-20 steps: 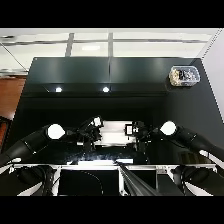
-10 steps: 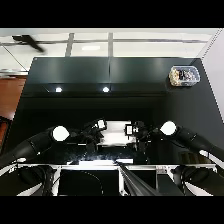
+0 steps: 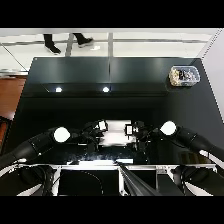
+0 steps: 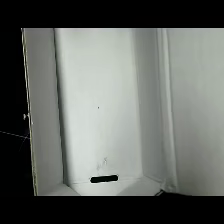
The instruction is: Fold the box and place the chain.
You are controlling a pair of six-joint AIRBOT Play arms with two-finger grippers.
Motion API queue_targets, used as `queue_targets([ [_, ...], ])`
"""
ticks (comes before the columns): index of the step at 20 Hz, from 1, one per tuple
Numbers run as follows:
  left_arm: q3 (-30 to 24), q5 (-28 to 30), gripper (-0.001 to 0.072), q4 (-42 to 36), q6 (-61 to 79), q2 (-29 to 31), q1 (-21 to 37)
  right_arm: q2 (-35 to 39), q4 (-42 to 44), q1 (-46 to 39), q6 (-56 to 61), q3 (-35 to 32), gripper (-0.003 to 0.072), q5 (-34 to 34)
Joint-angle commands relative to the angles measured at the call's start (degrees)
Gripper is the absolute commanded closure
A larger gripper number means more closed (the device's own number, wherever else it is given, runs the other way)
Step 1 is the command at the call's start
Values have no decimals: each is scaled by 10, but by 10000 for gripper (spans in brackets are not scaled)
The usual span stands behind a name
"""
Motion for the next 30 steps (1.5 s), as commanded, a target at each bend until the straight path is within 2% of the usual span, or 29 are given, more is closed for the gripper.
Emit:
queue_targets([
  [1, 2, -7, 683, 6, -3, 6, 4, 0, 0, 0, 0, 0, 148, 1],
  [4, 5, -58, 684, 43, -49, 47, 44, 0, 0, 0, 0, 0, 148, 1],
  [6, 4, -97, 684, 100, -149, 97, 103, 0, 0, 0, 0, 0, 147, 1],
  [9, 4, -175, 683, 188, -346, 168, 244, 0, 0, 0, 0, 0, 147, 1],
  [11, 4, -256, 683, 212, -459, 185, 361, 0, 0, 0, 0, 0, 148, 1],
  [13, -2, -326, 684, 215, -507, 183, 463, 0, 0, 0, 0, 0, 147, 1],
  [15, -31, -339, 684, 203, -655, 183, 543, 0, 0, 0, 0, 0, 147, 1],
  [17, -73, -341, 681, 134, -661, 175, 583, 0, 0, 0, 0, 0, 147, 1],
  [19, -109, -341, 683, 54, -609, 149, 576, 0, 0, 0, 0, 0, 148, 1],
  [21, -126, -333, 683, 6, -575, 111, 546, 0, 0, 0, 0, 0, 148, 1],
  [26, -123, -243, 683, -51, -539, 46, 413, 0, 0, 0, 0, 0, 147, 1],
  [30, -109, -211, 680, -63, -522, 34, 323, 0, 0, 0, 0, 0, 147, 1],
])
